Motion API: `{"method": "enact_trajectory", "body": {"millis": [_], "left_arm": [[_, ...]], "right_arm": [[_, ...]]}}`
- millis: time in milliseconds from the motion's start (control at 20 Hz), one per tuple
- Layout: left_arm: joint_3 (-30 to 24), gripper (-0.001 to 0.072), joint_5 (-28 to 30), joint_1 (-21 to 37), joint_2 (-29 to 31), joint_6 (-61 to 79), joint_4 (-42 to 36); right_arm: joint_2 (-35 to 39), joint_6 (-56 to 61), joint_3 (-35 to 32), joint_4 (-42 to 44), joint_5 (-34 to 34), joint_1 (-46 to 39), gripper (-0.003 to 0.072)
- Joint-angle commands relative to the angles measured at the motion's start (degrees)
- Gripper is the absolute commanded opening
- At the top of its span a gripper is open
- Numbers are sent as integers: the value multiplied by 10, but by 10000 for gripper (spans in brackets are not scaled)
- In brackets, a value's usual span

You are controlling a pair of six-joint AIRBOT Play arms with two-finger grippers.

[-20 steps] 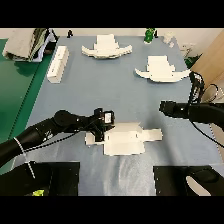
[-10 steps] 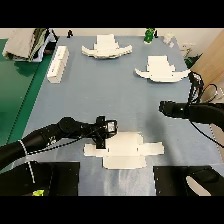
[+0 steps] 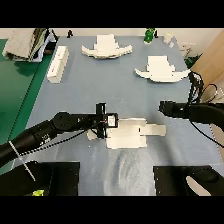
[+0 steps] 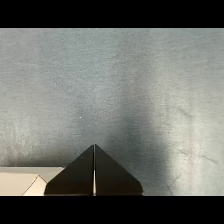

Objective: Fold the box.

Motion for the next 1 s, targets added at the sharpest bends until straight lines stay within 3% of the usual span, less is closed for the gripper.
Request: {"method": "enact_trajectory", "body": {"millis": [0, 150, 350, 700, 800, 950], "left_arm": [[-12, 12, 18, -8, 3, -2, 4], [-40, 11, 22, -30, -10, -26, 2], [-61, 11, 103, -84, -39, -37, -7], [-56, 15, 99, -76, -39, -97, -14], [-33, 15, 35, -39, -28, -131, -14], [12, 15, -152, 46, -28, -151, -10]], "right_arm": [[0, 0, 0, 1, 0, 1, 3], [0, 0, 0, 1, 1, 1, 3], [0, 0, 0, 2, 1, 1, 3], [0, 0, 0, 5, 0, 1, 4], [0, 0, 0, 5, 0, 1, 4], [0, 0, 0, 5, 0, 1, 3]]}}
